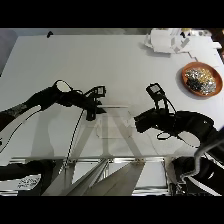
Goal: Fold the box and place the chain.
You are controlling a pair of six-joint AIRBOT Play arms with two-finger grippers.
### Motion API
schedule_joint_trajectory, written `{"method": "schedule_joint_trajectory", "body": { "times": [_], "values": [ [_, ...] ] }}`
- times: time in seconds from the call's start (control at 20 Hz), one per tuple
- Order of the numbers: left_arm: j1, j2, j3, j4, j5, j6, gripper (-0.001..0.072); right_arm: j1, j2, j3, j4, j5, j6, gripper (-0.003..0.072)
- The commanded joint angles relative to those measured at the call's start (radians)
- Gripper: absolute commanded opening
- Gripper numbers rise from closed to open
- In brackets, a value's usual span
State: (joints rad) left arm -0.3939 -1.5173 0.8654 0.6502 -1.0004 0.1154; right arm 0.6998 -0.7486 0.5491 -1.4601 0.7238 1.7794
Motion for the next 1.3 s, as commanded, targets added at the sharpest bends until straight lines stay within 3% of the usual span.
{"method": "schedule_joint_trajectory", "body": {
  "times": [0.0,0.45,1.25],
  "values": [
    [-0.001,-0.002,0.0,0.009,0.002,-0.013,0.0004,0.0,-0.001,0.001,-0.006,0.002,-0.009,0.0372],
    [-0.001,0.021,0.0,-0.118,0.047,0.001,0.0003,0.0,-0.001,0.001,-0.006,0.002,-0.009,0.0372],
    [-0.001,0.012,0.0,-0.072,0.039,-0.008,0.0004,0.0,-0.002,0.001,-0.006,0.003,-0.035,0.037]
  ]
}}
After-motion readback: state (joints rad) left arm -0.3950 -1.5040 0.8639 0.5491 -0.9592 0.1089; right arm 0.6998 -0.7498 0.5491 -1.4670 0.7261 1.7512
